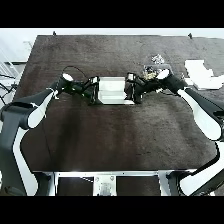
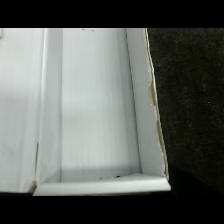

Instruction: Fold the box and place the chain.

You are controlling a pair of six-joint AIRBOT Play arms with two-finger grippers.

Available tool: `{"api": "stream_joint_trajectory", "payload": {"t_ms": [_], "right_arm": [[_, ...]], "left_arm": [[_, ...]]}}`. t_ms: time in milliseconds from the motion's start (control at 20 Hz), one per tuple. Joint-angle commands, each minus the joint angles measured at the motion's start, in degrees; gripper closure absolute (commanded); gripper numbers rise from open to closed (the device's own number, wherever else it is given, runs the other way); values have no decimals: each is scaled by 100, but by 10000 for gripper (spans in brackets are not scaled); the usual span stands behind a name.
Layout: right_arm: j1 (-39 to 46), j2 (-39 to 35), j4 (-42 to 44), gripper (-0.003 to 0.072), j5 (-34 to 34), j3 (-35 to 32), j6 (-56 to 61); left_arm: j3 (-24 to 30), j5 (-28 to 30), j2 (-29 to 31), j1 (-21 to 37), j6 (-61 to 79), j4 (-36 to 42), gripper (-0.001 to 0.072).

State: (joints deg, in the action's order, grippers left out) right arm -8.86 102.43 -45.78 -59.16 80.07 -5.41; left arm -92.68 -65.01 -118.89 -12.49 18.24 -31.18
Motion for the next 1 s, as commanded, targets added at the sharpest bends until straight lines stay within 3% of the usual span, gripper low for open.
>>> {"api": "stream_joint_trajectory", "payload": {"t_ms": [0, 450, 500, 550, 600, 750, 800, 950], "right_arm": [[-146, 59, 332, 420, 2, -2, -131], [-214, 330, 411, 408, 87, -2, -129], [-212, 332, 455, 352, 103, -2, -129], [-212, 332, 487, 200, 122, -2, -129], [-212, 332, 487, 129, 146, -2, -129], [-208, 330, 485, 129, 170, -2, -116], [-205, 330, 479, 156, 168, -2, -96], [-116, 254, 345, 578, 142, 0, 234]], "left_arm": [[-4, 2, 0, 4, 2, -2, 349], [-4, 2, 0, 4, 0, -2, 349], [-4, 2, 0, 4, 0, -2, 349], [-4, 4, 0, 4, 0, -2, 349], [-4, 2, 0, 4, 0, -2, 349], [-4, 2, 0, 4, 0, -2, 349], [-4, 2, 0, 4, 0, -2, 349], [-4, 2, 0, 4, 0, -2, 349]]}}
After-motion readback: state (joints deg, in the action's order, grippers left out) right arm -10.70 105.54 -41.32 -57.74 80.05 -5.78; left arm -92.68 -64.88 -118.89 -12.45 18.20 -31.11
